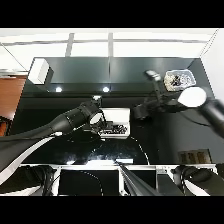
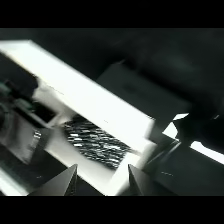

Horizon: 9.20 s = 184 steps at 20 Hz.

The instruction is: Fold the box and place the chain.

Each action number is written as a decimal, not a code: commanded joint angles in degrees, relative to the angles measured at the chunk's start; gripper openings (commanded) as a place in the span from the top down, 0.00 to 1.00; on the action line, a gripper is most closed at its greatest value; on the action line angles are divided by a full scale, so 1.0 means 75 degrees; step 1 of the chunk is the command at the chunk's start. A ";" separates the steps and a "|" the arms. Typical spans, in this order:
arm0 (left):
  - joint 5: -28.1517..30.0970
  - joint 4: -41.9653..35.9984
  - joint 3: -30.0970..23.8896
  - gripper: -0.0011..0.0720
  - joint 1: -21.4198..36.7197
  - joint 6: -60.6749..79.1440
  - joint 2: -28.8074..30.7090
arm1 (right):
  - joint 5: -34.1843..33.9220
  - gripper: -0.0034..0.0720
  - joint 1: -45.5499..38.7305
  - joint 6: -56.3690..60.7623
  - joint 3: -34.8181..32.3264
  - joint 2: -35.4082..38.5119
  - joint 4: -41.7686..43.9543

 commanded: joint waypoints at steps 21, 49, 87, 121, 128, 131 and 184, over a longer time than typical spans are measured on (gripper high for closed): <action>0.0857 -0.6420 -0.3669 0.00 0.4756 1.7748 0.3276 | 0.0726 0.44 -0.1792 -0.0038 0.0006 0.1402 -0.1300; 0.1530 -0.7726 -0.3037 0.01 0.3695 1.9913 0.0857 | 0.0318 0.44 -0.1107 -0.0551 0.0003 0.1399 -0.1422; 0.1623 -0.7609 -0.2946 0.62 0.3110 2.0312 0.0819 | 0.0169 0.22 -0.1058 -0.0548 0.0003 0.1291 -0.1043; 0.1623 -0.7612 -0.2949 0.61 0.3110 2.0312 0.0819 | 0.1373 0.12 0.0178 -0.7289 0.0959 -0.2585 0.1291; 0.1623 -0.7612 -0.2949 0.61 0.3110 2.0312 0.0819 | 0.0682 0.25 0.0490 -0.7262 0.0289 -0.1999 0.0985; 0.1623 -0.7612 -0.2949 0.61 0.3110 2.0312 0.0819 | -0.0134 0.25 0.0536 -0.7265 -0.0385 -0.1343 0.0988; 0.1623 -0.7609 -0.2949 0.61 0.3110 2.0315 0.0819 | -0.0740 0.78 0.1265 -0.7143 -0.0851 -0.1125 0.0562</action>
